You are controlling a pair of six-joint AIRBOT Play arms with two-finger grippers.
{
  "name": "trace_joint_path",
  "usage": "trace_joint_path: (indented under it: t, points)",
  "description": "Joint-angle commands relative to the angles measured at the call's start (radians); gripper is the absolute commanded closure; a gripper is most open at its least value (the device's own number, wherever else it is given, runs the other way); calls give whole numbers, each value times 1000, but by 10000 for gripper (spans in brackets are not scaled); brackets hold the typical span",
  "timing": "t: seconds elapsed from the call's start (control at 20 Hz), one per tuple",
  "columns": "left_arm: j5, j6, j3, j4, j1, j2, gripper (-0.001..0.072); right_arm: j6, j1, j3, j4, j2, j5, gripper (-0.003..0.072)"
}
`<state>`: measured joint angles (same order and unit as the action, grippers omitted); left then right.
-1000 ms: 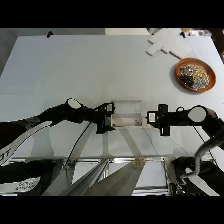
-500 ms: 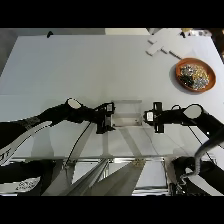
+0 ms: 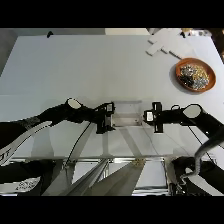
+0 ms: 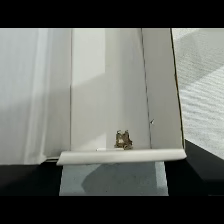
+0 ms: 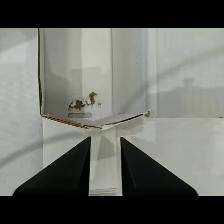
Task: Fold the box and place the chain.
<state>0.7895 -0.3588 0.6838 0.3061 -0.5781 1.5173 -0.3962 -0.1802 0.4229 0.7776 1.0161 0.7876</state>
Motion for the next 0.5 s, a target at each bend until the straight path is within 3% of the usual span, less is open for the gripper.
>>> trace_joint_path:
  t: [0.0, 0.2, 0.45]
  points:
    - [0, 0, 0, 0, 1, -1, 576, 3, -11, 0, 8, 10, 11, 532]
    - [0, 0, 0, 0, 1, -1, 576, 3, -95, 0, 18, 15, -37, 532]
    - [0, 0, 0, 0, 1, -1, 576, 75, -96, 0, 37, 26, -100, 531]
